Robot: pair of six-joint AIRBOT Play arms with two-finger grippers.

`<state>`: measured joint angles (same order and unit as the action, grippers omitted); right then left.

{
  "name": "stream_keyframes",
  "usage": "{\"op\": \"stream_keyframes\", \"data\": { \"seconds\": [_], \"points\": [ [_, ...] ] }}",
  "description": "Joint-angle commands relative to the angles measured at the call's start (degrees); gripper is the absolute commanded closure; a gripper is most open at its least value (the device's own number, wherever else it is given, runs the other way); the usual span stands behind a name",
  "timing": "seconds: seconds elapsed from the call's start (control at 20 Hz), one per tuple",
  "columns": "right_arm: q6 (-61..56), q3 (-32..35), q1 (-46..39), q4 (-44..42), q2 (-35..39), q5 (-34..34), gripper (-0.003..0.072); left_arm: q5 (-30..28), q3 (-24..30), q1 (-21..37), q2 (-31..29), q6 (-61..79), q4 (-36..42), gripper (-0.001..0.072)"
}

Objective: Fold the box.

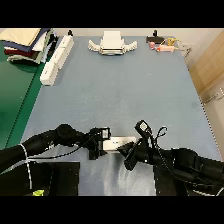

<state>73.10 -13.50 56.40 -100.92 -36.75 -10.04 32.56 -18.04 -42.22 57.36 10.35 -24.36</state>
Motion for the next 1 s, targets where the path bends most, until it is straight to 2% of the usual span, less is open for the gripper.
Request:
{"op": "stream_keyframes", "data": {
  "seconds": [0.0, 0.1, 0.15, 0.25, 0.4, 0.5, 0.6, 0.75, 0.85, 0.95],
  "points": [
    [0.0, -0.4, 0.0, 0.3, 0.4, 0.5, 0.0684, 0.0, 0.0, 0.0, 0.0, 0.2, -0.1, 0.0286],
    [0.0, -1.6, -0.1, 2.7, 0.4, -0.8, 0.0684, 0.0, 0.0, 0.0, 0.0, 0.2, -0.1, 0.0286],
    [0.0, -2.9, -0.4, 5.4, 0.4, -4.4, 0.0684, 0.0, 0.0, 0.0, 0.0, 0.2, -0.1, 0.0286],
    [-0.5, -6.9, -2.9, 11.0, -0.1, -18.3, 0.0684, 0.0, 0.0, 0.0, 0.0, 0.2, -0.1, 0.0286],
    [-7.2, -14.0, -10.5, 21.0, -2.0, -40.2, 0.0683, -0.5, 0.0, 0.0, 0.0, 0.4, -0.1, 0.0286],
    [-12.3, -17.7, -15.8, 25.0, -3.0, -49.5, 0.0683, -1.6, -0.1, 0.1, 0.0, 0.4, -0.1, 0.0286],
    [-14.3, -20.0, -20.3, 26.4, -3.2, -54.4, 0.0683, -2.1, -0.1, 0.1, 0.0, 0.2, -0.1, 0.0286],
    [-14.4, -20.9, -23.7, 26.5, -3.2, -56.2, 0.0683, -2.1, -0.9, 0.6, -1.2, -7.2, 0.3, 0.0286],
    [-14.4, -20.9, -23.9, 26.3, -3.2, -56.9, 0.0683, -2.1, -1.9, 2.8, -4.5, -15.1, -1.5, 0.0286],
    [-14.3, -20.8, -23.9, 26.2, -3.2, -56.9, 0.0683, -2.1, -2.7, 7.7, -9.2, -22.6, -4.7, 0.0286]
  ]
}}
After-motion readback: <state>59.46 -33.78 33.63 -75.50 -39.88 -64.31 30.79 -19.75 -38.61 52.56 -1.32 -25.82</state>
